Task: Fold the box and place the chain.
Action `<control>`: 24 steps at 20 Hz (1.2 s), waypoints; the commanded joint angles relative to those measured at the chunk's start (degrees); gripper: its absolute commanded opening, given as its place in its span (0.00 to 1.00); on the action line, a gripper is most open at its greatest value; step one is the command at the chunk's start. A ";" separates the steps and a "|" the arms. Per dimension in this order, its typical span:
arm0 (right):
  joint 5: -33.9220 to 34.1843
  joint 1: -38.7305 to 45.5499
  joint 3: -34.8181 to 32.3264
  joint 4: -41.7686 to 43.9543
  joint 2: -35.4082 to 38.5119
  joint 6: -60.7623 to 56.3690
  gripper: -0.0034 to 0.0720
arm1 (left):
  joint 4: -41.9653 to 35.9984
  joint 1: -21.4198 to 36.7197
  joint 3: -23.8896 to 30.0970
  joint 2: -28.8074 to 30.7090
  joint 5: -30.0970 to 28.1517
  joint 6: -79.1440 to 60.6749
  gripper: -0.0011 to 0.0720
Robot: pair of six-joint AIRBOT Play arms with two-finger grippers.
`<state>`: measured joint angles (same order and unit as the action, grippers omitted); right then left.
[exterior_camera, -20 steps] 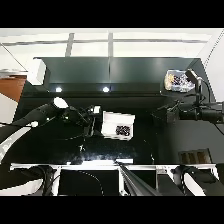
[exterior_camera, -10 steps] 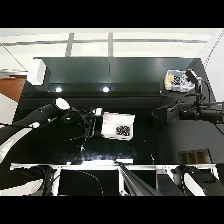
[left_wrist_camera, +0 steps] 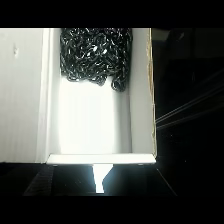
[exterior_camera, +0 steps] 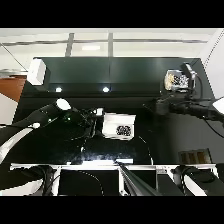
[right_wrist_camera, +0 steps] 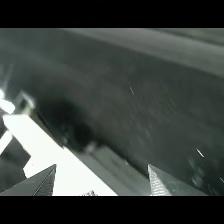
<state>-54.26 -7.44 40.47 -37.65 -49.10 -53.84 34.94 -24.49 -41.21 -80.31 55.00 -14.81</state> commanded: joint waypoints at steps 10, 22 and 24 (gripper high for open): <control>5.73 -12.87 2.29 -4.26 -13.38 14.67 0.98 | 0.39 -0.11 -0.02 -0.04 -0.39 0.20 0.70; -6.58 -13.40 2.27 -9.42 -13.40 20.13 0.98 | 0.37 -0.11 -0.02 -0.04 -0.39 0.22 0.70; -6.58 -13.53 2.21 -9.53 -13.42 21.70 0.98 | 0.39 -0.11 -0.02 -0.04 -0.39 0.22 0.70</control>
<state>-59.18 -20.84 42.72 -46.74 -62.50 -34.70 35.31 -24.56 -41.21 -80.31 54.61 -14.59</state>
